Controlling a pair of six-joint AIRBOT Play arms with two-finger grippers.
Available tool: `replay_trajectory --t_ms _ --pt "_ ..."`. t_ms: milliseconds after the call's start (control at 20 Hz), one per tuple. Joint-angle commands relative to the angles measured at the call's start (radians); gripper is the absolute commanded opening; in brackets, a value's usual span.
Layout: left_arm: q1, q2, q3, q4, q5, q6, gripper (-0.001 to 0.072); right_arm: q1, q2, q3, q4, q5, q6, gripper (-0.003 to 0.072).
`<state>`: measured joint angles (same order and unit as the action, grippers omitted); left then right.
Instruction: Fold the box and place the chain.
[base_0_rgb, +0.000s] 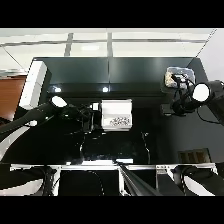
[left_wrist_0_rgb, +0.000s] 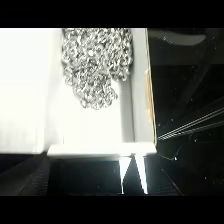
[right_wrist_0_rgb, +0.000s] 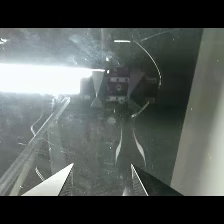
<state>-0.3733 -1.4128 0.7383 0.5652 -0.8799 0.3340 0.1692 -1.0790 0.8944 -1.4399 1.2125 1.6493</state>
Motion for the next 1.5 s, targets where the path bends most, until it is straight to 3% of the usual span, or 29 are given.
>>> replay_trajectory --t_ms 0,250,350,400,450,600,700,850,1150,1300,1450 --pt "-0.025 -0.007 0.01 -0.005 0.009 0.003 0.071 0.0 0.0 0.0 0.003 -0.016 0.0 0.0421" --pt "-0.061 -0.03 0.039 -0.002 0.022 -0.006 0.0693 0.015 -0.002 -0.002 0.082 -0.1 -0.009 0.0421" --pt "-0.072 -0.03 0.039 0.0 0.039 -0.009 0.0468 0.033 -0.008 -0.002 0.145 -0.223 -0.008 0.0422" --pt "-0.075 -0.03 0.039 0.0 0.042 -0.009 0.0423 0.04 -0.013 -0.002 0.19 -0.31 -0.008 0.0483" --pt "-0.075 -0.03 0.039 0.001 0.042 -0.009 0.0415 0.044 -0.019 -0.002 0.247 -0.392 -0.014 0.0704" --pt "-0.075 -0.03 0.039 0.001 0.042 -0.01 0.0415 0.048 -0.073 -0.002 0.527 -0.604 -0.212 0.0709" --pt "-0.075 -0.03 0.039 0.001 0.042 -0.01 0.0415 0.056 -0.129 -0.002 0.704 -0.668 -0.416 0.0702" --pt "-0.075 -0.03 0.039 0.001 0.042 -0.01 0.0415 0.082 -0.203 -0.002 0.82 -0.534 -0.747 0.0702" --pt "-0.075 -0.03 0.039 0.001 0.042 -0.009 0.0415 0.095 -0.189 0.043 0.747 -0.191 -1.309 0.0702" --pt "-0.075 -0.03 0.039 0.001 0.042 -0.01 0.0415 0.108 -0.189 0.045 0.722 -0.135 -1.407 0.0702" --pt "-0.075 -0.03 0.039 0.001 0.042 -0.01 0.0415 0.16 -0.19 0.045 0.717 -0.151 -1.462 0.0702"
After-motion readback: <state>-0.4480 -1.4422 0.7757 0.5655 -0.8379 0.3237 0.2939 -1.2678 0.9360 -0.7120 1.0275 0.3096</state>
